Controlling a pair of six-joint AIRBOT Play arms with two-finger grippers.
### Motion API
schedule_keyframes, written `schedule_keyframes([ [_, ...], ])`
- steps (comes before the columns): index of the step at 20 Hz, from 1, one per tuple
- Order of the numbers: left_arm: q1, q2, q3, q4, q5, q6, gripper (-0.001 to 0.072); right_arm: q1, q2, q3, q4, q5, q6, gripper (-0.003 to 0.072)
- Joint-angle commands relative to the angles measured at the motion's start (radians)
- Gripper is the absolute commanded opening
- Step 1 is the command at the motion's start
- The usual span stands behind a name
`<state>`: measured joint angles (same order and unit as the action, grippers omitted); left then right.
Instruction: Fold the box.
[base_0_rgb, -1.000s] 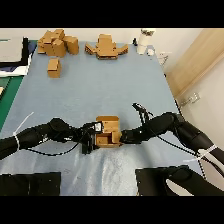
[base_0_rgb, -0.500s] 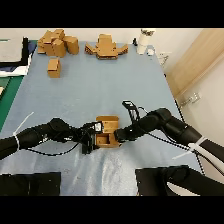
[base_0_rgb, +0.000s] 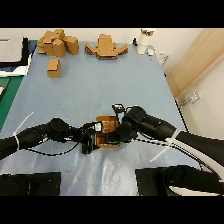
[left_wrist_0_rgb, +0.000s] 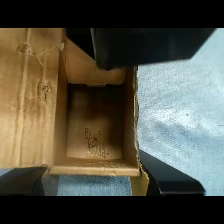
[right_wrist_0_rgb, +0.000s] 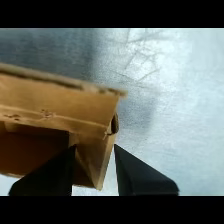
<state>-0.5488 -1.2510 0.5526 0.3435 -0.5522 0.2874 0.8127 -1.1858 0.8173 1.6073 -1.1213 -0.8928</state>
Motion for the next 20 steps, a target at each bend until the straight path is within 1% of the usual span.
schedule_keyframes([
  [1,0.000,-0.001,0.001,0.000,0.000,0.000,0.0446,0.027,-0.056,0.028,-0.050,-0.030,0.121,0.0379],
  [5,0.000,0.000,0.001,0.000,0.000,0.000,0.0446,0.027,-0.094,0.029,-0.064,-0.031,0.164,0.0372],
  [7,0.000,-0.001,0.001,0.000,0.000,0.000,0.0446,0.027,-0.104,0.029,-0.068,-0.031,0.178,0.0283],
  [8,0.000,-0.001,0.001,0.000,0.000,0.000,0.0446,0.027,-0.108,0.029,-0.071,-0.032,0.182,0.0278],
  [10,0.000,-0.001,0.001,0.000,0.000,0.000,0.0446,0.027,-0.110,0.029,-0.074,-0.031,0.189,0.0090],
  [11,0.000,-0.001,0.001,0.000,0.000,0.000,0.0446,0.027,-0.110,0.029,-0.074,-0.031,0.189,0.0016],
  [12,0.000,-0.001,0.001,0.000,0.000,0.000,0.0446,0.027,-0.110,0.029,-0.074,-0.032,0.189,0.0004],
  [15,0.000,-0.001,0.001,0.000,0.000,0.000,0.0446,0.027,-0.110,0.029,-0.074,-0.026,0.187,0.0005],
  [16,0.000,0.000,0.001,0.000,0.000,0.000,0.0446,0.027,-0.109,0.029,-0.074,-0.022,0.185,0.0042],
  [17,0.000,-0.001,0.001,0.000,0.000,0.000,0.0446,0.027,-0.108,0.029,-0.074,-0.023,0.185,0.0237],
  [18,0.000,-0.001,0.001,0.000,0.000,0.000,0.0446,0.027,-0.105,0.029,-0.068,-0.024,0.185,0.0372],
  [19,0.000,-0.001,0.001,0.000,0.000,0.000,0.0446,0.027,-0.099,0.029,-0.058,-0.024,0.183,0.0434],
  [20,0.000,-0.001,0.001,0.000,0.000,0.000,0.0446,0.027,-0.091,0.030,-0.049,-0.024,0.177,0.0435],
])
